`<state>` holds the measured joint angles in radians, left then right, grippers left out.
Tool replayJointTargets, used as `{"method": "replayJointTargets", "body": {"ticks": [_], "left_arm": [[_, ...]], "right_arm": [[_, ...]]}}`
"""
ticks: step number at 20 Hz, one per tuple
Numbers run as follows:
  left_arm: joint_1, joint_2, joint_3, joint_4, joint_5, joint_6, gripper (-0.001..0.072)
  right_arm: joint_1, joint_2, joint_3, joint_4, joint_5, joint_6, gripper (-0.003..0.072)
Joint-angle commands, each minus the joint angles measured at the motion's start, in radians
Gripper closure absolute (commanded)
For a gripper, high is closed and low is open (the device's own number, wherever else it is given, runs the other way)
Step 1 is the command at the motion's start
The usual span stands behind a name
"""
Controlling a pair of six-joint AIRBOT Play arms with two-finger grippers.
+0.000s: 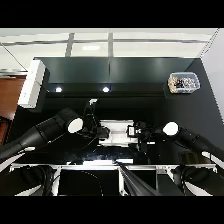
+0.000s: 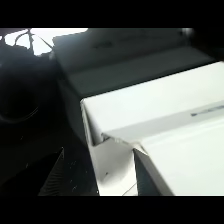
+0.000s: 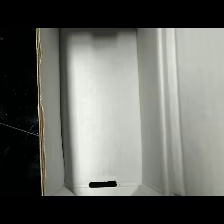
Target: Fold the box and place the chain.
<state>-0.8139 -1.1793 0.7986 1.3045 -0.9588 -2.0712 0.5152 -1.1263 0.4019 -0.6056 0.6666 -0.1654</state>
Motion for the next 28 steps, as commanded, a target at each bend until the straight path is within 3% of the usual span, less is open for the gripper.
{"method": "replayJointTargets", "body": {"ticks": [1, 7, 9, 15, 24, 26, 27, 28], "left_arm": [[-0.011, -0.018, 0.039, -0.012, -0.045, -0.035, 0.0218], [-0.058, -0.086, 0.064, -0.055, -0.045, -0.036, 0.0228], [-0.058, -0.089, 0.064, -0.058, -0.043, -0.05, 0.0354], [-0.058, -0.138, 0.071, 0.005, -0.056, -0.118, 0.0357], [-0.058, -0.273, 0.169, 0.055, -0.136, -0.179, 0.0358], [-0.058, -0.273, 0.169, 0.06, -0.122, -0.191, 0.0543], [-0.058, -0.273, 0.169, 0.056, -0.117, -0.192, 0.0579], [-0.058, -0.273, 0.169, 0.052, -0.116, -0.192, 0.0665]], "right_arm": [[0.0, 0.0, -0.001, 0.0, 0.0, 0.0, 0.0251], [0.0, 0.0, -0.001, 0.0, 0.0, 0.0, 0.0251], [0.0, 0.0, -0.001, 0.0, 0.0, 0.0, 0.0251], [0.0, 0.0, -0.001, 0.0, 0.0, 0.0, 0.0251], [0.0, 0.0, -0.001, 0.0, 0.0, 0.0, 0.0251], [0.0, 0.0, -0.001, 0.0, 0.0, 0.0, 0.0251], [0.0, 0.0, -0.001, 0.0, 0.0, 0.0, 0.0251], [0.0, 0.0, -0.001, 0.0, 0.0, 0.0, 0.0251]]}}
